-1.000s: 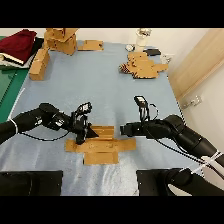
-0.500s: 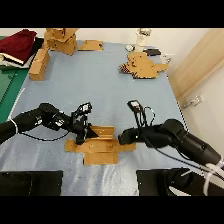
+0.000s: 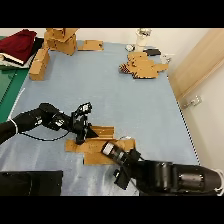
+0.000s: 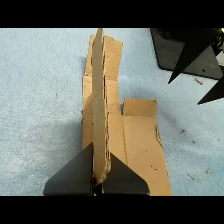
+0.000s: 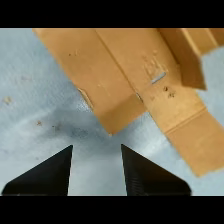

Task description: Fold the box.

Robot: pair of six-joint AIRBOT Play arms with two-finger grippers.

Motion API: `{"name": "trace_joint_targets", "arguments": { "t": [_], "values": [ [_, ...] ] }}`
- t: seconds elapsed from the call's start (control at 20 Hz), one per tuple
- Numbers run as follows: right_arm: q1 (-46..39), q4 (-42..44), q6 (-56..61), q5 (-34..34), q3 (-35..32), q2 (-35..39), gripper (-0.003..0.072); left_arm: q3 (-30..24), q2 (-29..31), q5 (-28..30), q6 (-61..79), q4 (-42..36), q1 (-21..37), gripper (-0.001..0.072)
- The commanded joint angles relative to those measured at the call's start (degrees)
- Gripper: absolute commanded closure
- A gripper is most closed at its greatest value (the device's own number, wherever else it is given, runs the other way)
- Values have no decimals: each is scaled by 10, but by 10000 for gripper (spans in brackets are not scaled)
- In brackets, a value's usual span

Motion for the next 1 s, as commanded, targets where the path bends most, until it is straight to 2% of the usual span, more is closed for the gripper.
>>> {"name": "trace_joint_targets", "arguments": {
  "t": [0.0, 0.15, 0.5, 0.95],
  "values": [
    [42, -109, -83, 51, -4, -67, 229, 0, 0, 0, 0, 0, 1, 698],
    [42, -174, -90, 82, -4, -100, 229, 0, 0, 0, 0, 0, 0, 698],
    [42, -115, -132, 85, -4, -106, 229, 0, 0, 0, 0, 0, 0, 698],
    [42, -158, -133, 85, -4, -146, 229, 0, 0, 0, 0, 0, 0, 698]
  ]
}}
